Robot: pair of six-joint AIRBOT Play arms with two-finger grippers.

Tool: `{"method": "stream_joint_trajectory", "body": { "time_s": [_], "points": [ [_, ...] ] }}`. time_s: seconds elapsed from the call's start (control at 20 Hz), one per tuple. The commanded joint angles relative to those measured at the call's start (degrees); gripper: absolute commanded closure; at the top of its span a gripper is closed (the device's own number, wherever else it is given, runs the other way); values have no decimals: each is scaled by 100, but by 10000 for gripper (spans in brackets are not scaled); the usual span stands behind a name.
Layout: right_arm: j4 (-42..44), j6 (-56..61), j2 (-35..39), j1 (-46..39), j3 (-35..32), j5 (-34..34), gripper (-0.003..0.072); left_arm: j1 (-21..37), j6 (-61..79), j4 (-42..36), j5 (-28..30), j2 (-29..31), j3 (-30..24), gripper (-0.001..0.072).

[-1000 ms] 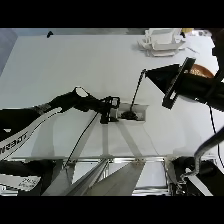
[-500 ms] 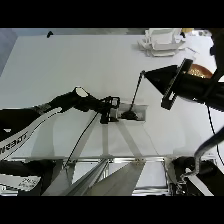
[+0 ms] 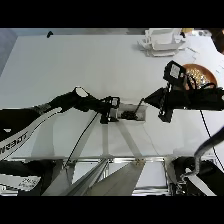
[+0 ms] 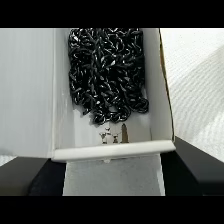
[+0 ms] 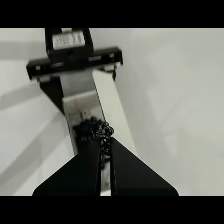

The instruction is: Fold the box and place the chain.

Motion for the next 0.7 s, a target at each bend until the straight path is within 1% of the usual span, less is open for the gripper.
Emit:
{"method": "stream_joint_trajectory", "body": {
  "time_s": [0.0,0.1,0.15,0.2,0.25,0.3,0.4,0.45,0.55,0.6,0.65],
  "points": [
    [-426,92,-149,0,-2,321,671,4,0,2,0,2,0,504],
    [-450,94,-236,0,-2,365,670,4,0,2,0,2,0,504],
    [-426,92,-295,0,-2,367,644,4,2,2,0,2,0,504],
    [-382,92,-343,0,-2,365,523,4,0,2,2,2,0,504],
    [-315,92,-376,0,-2,358,431,4,0,2,2,2,0,504],
    [-205,87,-391,0,0,317,409,4,2,2,2,2,0,504],
    [258,-33,-398,-2,15,61,410,4,2,2,0,2,0,504],
    [474,-160,-420,-2,72,-103,430,4,0,2,0,2,0,504],
    [601,-275,-713,-2,361,-365,587,4,0,2,0,2,0,504],
    [597,-273,-1027,-2,557,-378,601,4,2,2,0,2,0,504],
    [597,-271,-1377,0,704,-374,644,4,2,2,2,2,0,504]
  ]
}}
